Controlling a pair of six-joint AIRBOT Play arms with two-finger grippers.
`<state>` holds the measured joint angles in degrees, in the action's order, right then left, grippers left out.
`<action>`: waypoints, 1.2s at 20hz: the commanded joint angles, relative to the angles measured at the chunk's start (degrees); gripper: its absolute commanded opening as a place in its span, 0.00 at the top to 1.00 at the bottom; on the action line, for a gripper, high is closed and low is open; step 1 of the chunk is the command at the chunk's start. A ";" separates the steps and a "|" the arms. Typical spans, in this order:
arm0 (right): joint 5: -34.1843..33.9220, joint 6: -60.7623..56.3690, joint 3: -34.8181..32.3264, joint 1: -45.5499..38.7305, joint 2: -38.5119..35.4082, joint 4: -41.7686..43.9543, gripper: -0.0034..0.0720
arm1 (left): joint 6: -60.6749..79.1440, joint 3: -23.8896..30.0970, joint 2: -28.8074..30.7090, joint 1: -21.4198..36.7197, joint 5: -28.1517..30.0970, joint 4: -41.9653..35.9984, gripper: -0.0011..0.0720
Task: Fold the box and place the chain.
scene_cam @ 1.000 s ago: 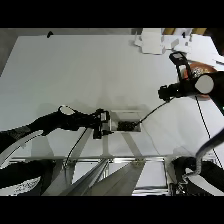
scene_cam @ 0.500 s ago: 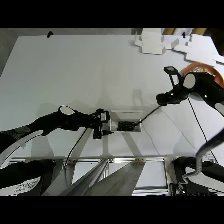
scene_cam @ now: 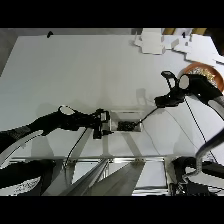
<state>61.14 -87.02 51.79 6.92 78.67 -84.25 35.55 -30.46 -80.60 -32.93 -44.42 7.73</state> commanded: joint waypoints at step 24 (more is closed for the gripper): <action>-3.41 -4.66 -0.07 -0.02 0.70 -3.04 0.59 | 0.02 0.00 -0.04 -0.02 0.02 0.00 0.64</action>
<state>57.76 -91.33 51.77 6.92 79.33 -86.89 35.55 -30.46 -80.60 -32.93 -44.40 7.73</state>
